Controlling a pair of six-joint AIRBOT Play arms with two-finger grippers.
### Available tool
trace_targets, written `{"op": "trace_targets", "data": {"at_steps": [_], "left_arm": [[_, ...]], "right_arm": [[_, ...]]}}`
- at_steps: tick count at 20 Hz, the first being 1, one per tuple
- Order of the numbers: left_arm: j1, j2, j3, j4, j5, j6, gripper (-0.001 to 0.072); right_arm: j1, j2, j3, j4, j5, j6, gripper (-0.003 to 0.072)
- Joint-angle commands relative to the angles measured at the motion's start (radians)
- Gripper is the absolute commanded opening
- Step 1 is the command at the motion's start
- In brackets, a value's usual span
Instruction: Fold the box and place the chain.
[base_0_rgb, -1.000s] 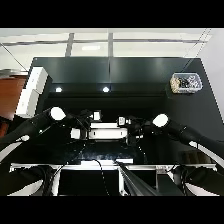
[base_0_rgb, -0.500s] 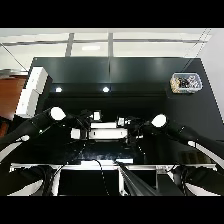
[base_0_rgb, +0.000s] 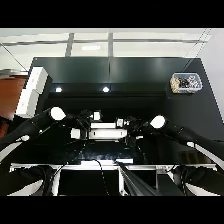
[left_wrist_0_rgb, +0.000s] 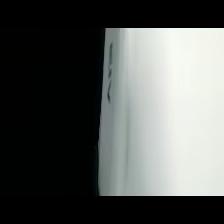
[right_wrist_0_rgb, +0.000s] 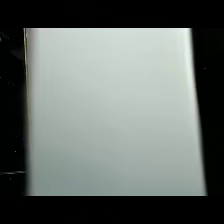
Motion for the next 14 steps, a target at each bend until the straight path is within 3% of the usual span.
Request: {"op": "trace_targets", "data": {"at_steps": [1,12,13,14], "left_arm": [[0.000,-0.001,0.000,0.000,0.000,0.000,0.0030],[0.000,-0.001,0.000,0.000,0.000,0.000,0.0030],[0.000,-0.001,0.000,0.000,0.000,0.000,0.0030],[0.000,-0.001,0.000,0.000,0.000,0.000,0.0030]], "right_arm": [[0.001,-0.001,0.001,-0.003,-0.002,0.003,0.0570],[0.001,-0.001,0.001,-0.003,-0.002,0.003,0.0573],[0.001,-0.001,0.001,-0.003,-0.002,0.003,0.0632],[0.001,-0.001,0.001,-0.002,-0.004,0.006,0.0637]]}}
